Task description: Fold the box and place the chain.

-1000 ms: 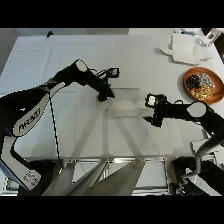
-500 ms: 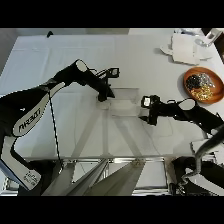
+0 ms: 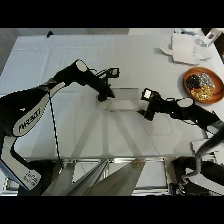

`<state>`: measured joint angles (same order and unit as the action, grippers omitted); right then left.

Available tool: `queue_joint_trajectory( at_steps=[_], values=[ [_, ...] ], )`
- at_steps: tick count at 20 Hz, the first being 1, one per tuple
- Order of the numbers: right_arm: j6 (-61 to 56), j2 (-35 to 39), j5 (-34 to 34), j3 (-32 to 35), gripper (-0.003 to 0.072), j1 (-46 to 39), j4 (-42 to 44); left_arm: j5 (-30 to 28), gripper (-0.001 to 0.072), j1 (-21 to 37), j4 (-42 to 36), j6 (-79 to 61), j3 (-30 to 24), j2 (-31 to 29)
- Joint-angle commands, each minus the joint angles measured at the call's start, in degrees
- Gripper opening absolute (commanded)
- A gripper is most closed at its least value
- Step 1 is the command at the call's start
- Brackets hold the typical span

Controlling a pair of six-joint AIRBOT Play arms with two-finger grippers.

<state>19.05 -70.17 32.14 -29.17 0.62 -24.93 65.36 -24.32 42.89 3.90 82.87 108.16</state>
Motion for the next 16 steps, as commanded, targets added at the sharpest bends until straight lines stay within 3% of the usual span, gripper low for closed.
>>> queue_joint_trajectory(
  at_steps=[1,13,16],
  values=[
    [-2.8,-0.1,-0.6,-1.6,0.0707,0.0,0.9,0.0,0.001,0.0,0.0,0.0,0.0,0.0],
    [-2.8,-6.6,3.7,-10.6,0.0707,0.0,-2.0,0.0,0.001,0.0,0.0,0.0,0.0,0.0],
    [-2.7,-9.5,7.6,-12.5,0.0707,0.0,-2.2,0.0,0.001,0.0,0.0,0.0,0.0,0.0]
  ],
)
